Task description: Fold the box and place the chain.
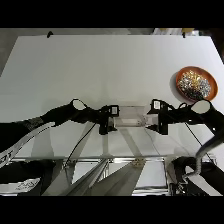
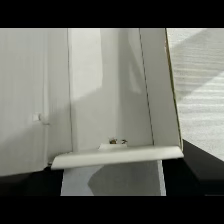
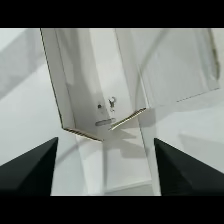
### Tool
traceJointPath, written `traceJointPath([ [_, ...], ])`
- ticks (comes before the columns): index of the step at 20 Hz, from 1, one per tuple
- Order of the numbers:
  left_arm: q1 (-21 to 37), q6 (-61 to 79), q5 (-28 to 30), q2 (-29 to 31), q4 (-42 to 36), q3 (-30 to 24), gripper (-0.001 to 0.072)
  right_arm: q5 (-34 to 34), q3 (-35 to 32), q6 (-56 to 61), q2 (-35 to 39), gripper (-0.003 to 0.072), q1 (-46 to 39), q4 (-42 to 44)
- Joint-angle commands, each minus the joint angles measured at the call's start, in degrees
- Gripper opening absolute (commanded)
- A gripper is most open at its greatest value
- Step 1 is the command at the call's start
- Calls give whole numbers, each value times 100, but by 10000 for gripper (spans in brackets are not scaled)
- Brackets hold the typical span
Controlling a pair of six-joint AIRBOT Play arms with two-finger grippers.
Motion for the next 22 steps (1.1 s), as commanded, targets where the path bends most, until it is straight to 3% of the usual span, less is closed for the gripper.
traceJointPath([
  [1, 4, 2, -13, 4, 7, 2, 253, 273, 7, 372, 682, 415, -85, 61],
  [3, 4, 2, -15, 4, 7, 2, 253, 289, 7, 350, 807, 155, -85, 426],
  [5, 4, 2, -15, 4, 7, 2, 253, 297, 4, 282, 787, 17, -48, 1220],
  [8, 4, 2, -13, 4, 7, 2, 253, 59, 4, -284, 686, 19, 254, 1989],
  [14, 4, 2, -15, 4, 7, 2, 253, -2057, 7, -208, -632, 19, 710, 3611],
  [18, 4, 2, -13, 4, 7, 2, 253, -1939, 4, 79, -1346, 18, 710, 3305],
  [22, 4, 2, -13, 4, 7, 2, 253, -1880, 4, 452, -1360, 18, 710, 2959],
])
